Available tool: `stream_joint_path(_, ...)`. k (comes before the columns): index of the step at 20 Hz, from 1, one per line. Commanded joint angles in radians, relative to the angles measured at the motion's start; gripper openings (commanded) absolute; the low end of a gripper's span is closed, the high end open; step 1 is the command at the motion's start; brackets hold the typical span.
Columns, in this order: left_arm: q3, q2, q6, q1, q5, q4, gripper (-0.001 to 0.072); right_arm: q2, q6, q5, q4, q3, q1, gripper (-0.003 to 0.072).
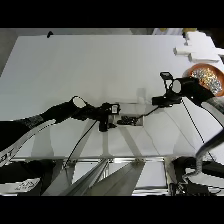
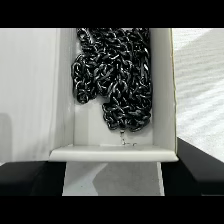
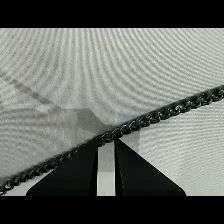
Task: Fold the box and place the chain.
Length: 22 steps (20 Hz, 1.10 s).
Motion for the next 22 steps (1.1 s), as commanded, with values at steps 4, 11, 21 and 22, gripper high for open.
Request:
stream_joint_path(4,0.001,0.001,0.000,0.001,0.000,0.000,0.0273,0.017,-0.005,0.056,-0.048,-0.001,0.011,0.0015)
stream_joint_path(11,0.001,0.001,0.000,0.001,0.000,0.000,0.0273,0.111,-0.013,0.071,-0.052,-0.001,0.015,0.0015)
stream_joint_path(21,0.001,0.001,0.000,0.001,0.000,0.000,0.0273,0.452,-0.036,0.174,0.011,-0.001,0.236,0.0015)
stream_joint_path(22,0.001,0.001,0.000,0.001,0.000,0.000,0.0273,0.484,-0.031,0.175,0.040,-0.001,0.271,0.0015)
